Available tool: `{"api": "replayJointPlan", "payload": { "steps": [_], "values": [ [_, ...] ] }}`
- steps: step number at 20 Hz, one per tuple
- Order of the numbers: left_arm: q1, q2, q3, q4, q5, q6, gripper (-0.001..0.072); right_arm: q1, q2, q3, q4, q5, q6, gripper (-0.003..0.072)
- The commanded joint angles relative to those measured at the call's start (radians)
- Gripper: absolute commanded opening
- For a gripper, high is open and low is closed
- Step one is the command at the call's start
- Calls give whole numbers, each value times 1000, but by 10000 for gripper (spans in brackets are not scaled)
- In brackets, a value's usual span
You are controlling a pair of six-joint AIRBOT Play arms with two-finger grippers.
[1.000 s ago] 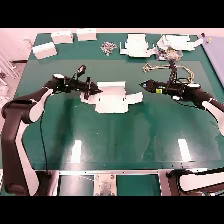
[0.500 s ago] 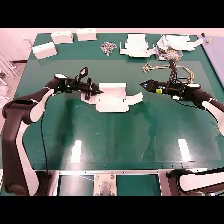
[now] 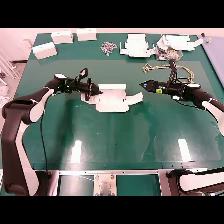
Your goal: Fold the box and place the chain.
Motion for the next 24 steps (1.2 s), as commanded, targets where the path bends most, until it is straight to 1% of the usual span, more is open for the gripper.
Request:
{"api": "replayJointPlan", "payload": {
  "steps": [1,6,8,11,13,15,18,19,20,21,22,23,24],
  "values": [
    [-1,1,0,9,-14,2,15,0,-1,0,-8,0,-1,209],
    [0,0,0,-1,-11,1,18,0,0,0,-7,0,-6,213],
    [0,1,0,-6,-11,1,19,0,0,0,10,0,-66,213],
    [0,1,0,-14,-11,0,19,0,26,0,38,1,-101,212],
    [0,0,0,-14,-11,0,18,0,82,-6,30,6,-102,212],
    [0,0,0,-14,-11,0,19,1,166,-41,21,8,-102,207],
    [0,0,0,-14,-11,0,19,10,307,-148,8,-17,-112,203],
    [0,0,0,-14,-11,0,19,22,350,-191,-3,-40,-166,204],
    [0,0,0,-14,-11,0,19,41,383,-229,-12,-57,-272,239],
    [0,0,0,-14,-11,0,19,62,408,-262,-39,-56,-416,298],
    [0,0,0,-14,-11,0,19,82,421,-286,-47,-55,-507,298],
    [0,0,0,-14,-11,0,19,105,424,-303,-59,-55,-572,327],
    [0,0,0,-14,-11,0,19,133,423,-313,-96,-55,-605,408]
  ]
}}
